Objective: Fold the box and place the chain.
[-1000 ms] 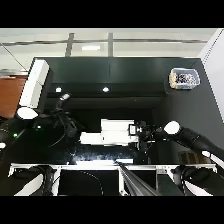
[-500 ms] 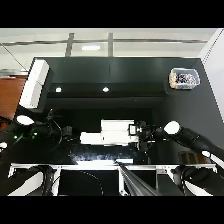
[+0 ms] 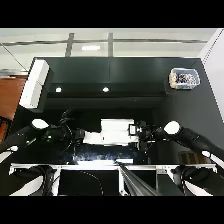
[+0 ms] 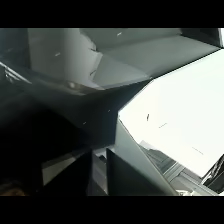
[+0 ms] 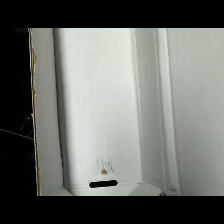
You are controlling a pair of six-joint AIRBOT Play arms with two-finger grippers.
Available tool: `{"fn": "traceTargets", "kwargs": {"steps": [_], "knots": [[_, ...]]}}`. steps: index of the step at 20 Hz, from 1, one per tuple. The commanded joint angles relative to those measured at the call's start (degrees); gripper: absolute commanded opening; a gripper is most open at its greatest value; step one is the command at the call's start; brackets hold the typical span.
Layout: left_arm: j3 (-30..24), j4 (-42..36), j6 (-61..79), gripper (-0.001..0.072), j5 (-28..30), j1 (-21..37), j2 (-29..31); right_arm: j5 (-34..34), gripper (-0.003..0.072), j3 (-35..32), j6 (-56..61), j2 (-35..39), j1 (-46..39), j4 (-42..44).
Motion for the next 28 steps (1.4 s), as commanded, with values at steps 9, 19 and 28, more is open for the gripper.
{"fn": "traceTargets", "kwargs": {"steps": [9,19,28], "knots": [[3.63,-0.96,4.81,0.0694,-5.18,-0.46,0.79,0.02,0.0526,-0.04,0.00,-0.02,0.02,0.00],[4.20,-8.90,9.20,0.0695,-3.23,-5.31,0.79,0.00,0.0525,-0.04,0.00,-0.02,0.02,0.00],[4.83,-9.42,3.50,0.0690,4.35,-13.27,0.79,0.00,0.0525,-0.04,0.00,-0.02,0.02,0.00]]}}
